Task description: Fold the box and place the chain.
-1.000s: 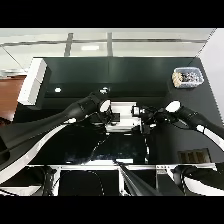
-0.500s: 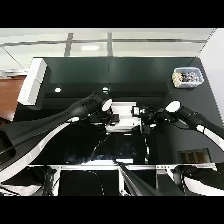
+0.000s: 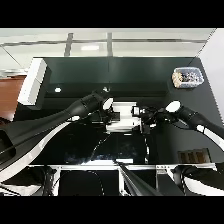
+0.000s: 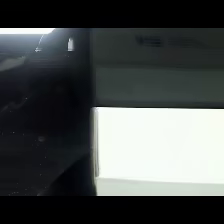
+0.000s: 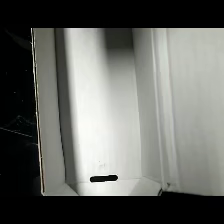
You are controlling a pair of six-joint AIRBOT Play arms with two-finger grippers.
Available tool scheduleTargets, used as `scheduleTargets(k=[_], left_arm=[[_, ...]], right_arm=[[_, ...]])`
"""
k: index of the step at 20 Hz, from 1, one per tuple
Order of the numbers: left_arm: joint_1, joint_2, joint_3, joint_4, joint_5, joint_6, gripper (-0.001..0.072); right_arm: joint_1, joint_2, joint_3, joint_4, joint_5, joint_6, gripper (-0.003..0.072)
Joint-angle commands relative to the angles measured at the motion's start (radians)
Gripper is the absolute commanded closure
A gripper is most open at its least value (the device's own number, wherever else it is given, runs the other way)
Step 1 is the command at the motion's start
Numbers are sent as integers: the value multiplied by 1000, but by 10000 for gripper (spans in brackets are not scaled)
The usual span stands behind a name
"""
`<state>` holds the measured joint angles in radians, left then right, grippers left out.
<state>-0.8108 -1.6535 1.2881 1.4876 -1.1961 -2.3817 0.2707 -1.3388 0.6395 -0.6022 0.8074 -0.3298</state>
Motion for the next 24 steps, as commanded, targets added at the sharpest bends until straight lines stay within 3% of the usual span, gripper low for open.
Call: scheduleTargets(k=[1, 4, 5, 6, 7, 8, 14, 17, 18, 19, 21, 24], left_arm=[[0, -1, 2, -5, 18, -8, 687], [0, -1, 2, -4, 17, -8, 687], [0, -1, 2, -4, 16, -8, 687], [0, -1, 2, -4, 14, -7, 687], [0, -1, 2, -4, 14, -4, 687], [0, -1, 3, 0, 10, 3, 687], [0, 0, 4, 18, -16, 45, 685], [0, 0, 4, 18, -16, 44, 683], [0, -1, 4, 19, -16, 44, 683], [0, -1, 4, 18, -16, 44, 683], [0, -1, 4, 18, -16, 44, 684], [0, -1, 4, 18, -16, 44, 684]], right_arm=[[0, 0, 0, 1, 0, 0, 484], [0, 0, 0, 0, 0, 0, 482], [0, 0, 0, 3, -1, 15, 395], [0, 2, 0, 6, -6, 49, 172], [-1, 6, 0, 6, -13, 83, 19], [-3, 17, 0, -1, -5, 113, 18], [-3, 129, 0, -175, 59, 124, 22], [0, 130, 0, -183, 64, 124, 23], [2, 130, 0, -183, 63, 123, 111], [4, 130, 0, -185, 63, 123, 285], [6, 129, 0, -176, 61, 124, 446], [6, 129, 0, -149, 56, 137, 456]])
